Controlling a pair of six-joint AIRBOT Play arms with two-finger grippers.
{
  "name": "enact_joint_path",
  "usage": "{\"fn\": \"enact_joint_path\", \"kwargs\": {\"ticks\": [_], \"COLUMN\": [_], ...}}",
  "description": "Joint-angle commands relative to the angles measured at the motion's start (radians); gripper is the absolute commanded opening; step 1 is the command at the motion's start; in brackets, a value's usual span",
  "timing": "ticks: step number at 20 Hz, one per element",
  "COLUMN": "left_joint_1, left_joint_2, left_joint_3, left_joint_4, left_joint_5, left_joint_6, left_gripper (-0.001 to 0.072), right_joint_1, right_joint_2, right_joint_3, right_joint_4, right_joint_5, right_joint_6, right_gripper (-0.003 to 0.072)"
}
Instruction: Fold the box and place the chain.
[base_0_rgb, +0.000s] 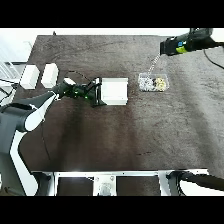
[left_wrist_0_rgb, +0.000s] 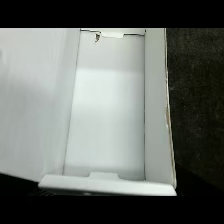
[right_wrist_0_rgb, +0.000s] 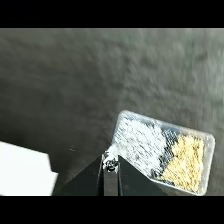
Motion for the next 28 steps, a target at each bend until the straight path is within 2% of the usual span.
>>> {"fn": "enact_joint_path", "kwargs": {"ticks": [1, 9, 14, 19, 23, 26, 28], "left_joint_1": [0.0, 0.0, 0.0, 0.0, 0.0, 0.0, 0.0], "left_joint_2": [0.0, 0.0, 0.0, 0.0, 0.0, 0.0, 0.0], "left_joint_3": [0.0, 0.0, 0.0, 0.0, 0.0, 0.0, 0.0], "left_joint_4": [0.0, 0.0, 0.0, 0.0, 0.0, 0.0, 0.0], "left_joint_5": [0.0, 0.0, 0.0, 0.0, 0.0, 0.0, 0.0], "left_joint_6": [0.0, 0.0, 0.0, 0.0, 0.0, 0.0, 0.0], "left_gripper": [0.0469, 0.0469, 0.0469, 0.0469, 0.0469, 0.0469, 0.0469], "right_joint_1": [0.077, 0.341, 0.414, 0.418, 0.415, 0.415, 0.415], "right_joint_2": [0.091, 0.116, 0.1, 0.047, 0.045, 0.046, 0.046], "right_joint_3": [0.0, -0.037, -0.186, -0.353, -0.323, -0.224, -0.163], "right_joint_4": [0.0, 0.0, 0.061, 0.071, 0.052, 0.051, 0.04], "right_joint_5": [0.031, 0.029, -0.182, -0.404, -0.451, -0.454, -0.498], "right_joint_6": [-0.026, -0.029, -0.029, -0.026, -0.03, -0.057, -0.096], "right_gripper": [0.0009, 0.0008, 0.0008, 0.0008, 0.0008, 0.0008, 0.0008]}}
